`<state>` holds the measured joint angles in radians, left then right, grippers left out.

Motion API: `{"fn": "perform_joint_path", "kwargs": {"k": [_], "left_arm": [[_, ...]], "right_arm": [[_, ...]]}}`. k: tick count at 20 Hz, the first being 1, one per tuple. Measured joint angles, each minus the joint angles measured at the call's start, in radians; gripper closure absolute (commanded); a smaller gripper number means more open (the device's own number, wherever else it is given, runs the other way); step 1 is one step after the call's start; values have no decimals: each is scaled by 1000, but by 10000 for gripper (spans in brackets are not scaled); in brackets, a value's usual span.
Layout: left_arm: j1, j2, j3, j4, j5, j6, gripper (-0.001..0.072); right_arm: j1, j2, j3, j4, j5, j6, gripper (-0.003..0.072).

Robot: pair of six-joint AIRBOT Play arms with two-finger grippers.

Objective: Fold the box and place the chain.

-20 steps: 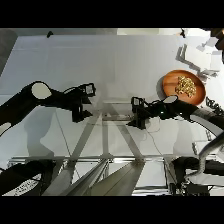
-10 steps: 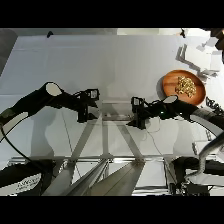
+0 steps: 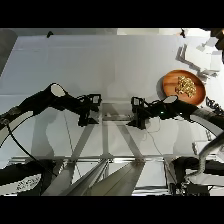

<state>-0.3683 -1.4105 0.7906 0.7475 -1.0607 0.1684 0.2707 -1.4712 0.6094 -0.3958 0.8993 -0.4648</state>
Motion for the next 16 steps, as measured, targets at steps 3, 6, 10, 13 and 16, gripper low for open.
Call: {"fn": "perform_joint_path", "kwargs": {"k": [3,6,10,13,16], "left_arm": [[-8,-1,0,-5,-13,45,461],[-13,-1,0,-6,-5,98,577],[-18,-1,0,-6,29,129,574],[-13,-1,0,12,11,136,573],[-2,-1,0,31,5,130,473]], "right_arm": [[0,0,0,0,0,0,171],[0,0,0,0,0,0,171],[0,0,0,0,0,0,171],[0,0,0,0,0,0,171],[0,0,0,0,0,0,171]]}}
